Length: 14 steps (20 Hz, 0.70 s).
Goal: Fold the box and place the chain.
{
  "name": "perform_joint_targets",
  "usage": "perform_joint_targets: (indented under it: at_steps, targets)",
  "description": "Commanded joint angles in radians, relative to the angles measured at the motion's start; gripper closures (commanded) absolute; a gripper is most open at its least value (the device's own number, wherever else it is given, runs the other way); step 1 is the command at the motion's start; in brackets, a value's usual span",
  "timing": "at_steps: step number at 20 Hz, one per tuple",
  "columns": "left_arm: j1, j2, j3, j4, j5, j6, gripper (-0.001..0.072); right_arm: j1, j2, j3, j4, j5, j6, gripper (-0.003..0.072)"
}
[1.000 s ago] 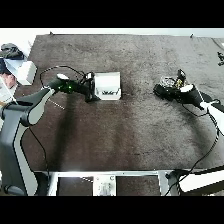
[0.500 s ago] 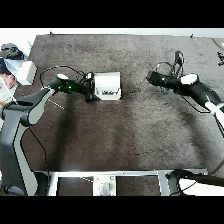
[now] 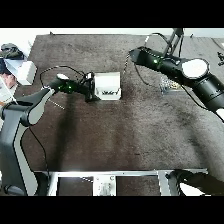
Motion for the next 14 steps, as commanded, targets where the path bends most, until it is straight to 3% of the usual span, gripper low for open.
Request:
perform_joint_targets:
  at_steps: [1,6,7,8,9,12,14]
  targets:
    - [0.0,0.0,0.0,0.0,0.0,0.0,0.037,0.078,-0.028,0.042,-0.003,-0.019,-0.018,0.0693]
    - [0.0,0.0,0.0,0.0,0.0,0.0,0.037,0.117,-0.17,0.041,-0.053,-0.016,-0.017,0.0692]
    - [0.0,0.0,0.001,0.0,0.0,0.0,0.037,0.113,-0.194,0.04,-0.076,-0.014,-0.013,0.0553]
    - [0.0,0.0,0.0,0.0,0.0,0.0,0.0369,0.104,-0.209,0.04,-0.087,0.005,-0.013,0.0353]
    - [0.0,0.0,0.0,0.0,0.0,0.0,0.037,0.087,-0.212,0.039,-0.101,0.055,-0.013,0.032]
    - [0.0,0.0,0.0,0.0,0.0,0.0,0.037,-0.029,-0.182,0.019,-0.151,0.267,-0.001,0.0321]
    - [0.0,0.0,0.0,0.0,0.0,0.0,0.037,-0.141,-0.13,-0.058,-0.19,0.296,0.05,0.032]
